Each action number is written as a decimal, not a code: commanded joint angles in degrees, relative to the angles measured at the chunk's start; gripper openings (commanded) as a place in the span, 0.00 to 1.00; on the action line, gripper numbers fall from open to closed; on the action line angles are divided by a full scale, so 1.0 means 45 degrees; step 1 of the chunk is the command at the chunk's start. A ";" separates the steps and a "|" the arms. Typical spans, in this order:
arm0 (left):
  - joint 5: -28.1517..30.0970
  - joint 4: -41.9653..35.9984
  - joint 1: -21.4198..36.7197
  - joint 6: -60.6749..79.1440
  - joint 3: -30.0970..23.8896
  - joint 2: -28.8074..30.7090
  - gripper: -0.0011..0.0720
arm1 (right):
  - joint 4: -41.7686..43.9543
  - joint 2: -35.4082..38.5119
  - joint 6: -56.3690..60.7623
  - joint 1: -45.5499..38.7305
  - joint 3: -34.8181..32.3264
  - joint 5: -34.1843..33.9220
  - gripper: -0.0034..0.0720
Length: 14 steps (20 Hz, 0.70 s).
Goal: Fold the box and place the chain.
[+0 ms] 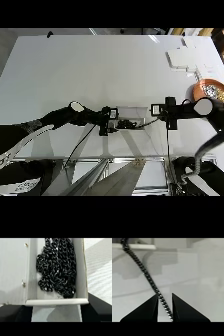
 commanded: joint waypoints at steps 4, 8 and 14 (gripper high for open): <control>0.0005 0.0000 0.0005 0.0000 0.0005 -0.0005 0.39 | 0.0049 -0.1214 -0.1093 0.0593 -0.0801 -0.1209 0.27; 0.0005 0.0000 0.0005 0.0000 0.0005 -0.0005 0.39 | 0.0049 -0.1831 -0.1093 0.0690 -0.0801 -0.1894 0.27; 0.0005 0.0000 0.0005 0.0000 0.0005 -0.0005 0.39 | 0.0063 -0.2025 -0.1030 0.0695 -0.0801 -0.1875 0.09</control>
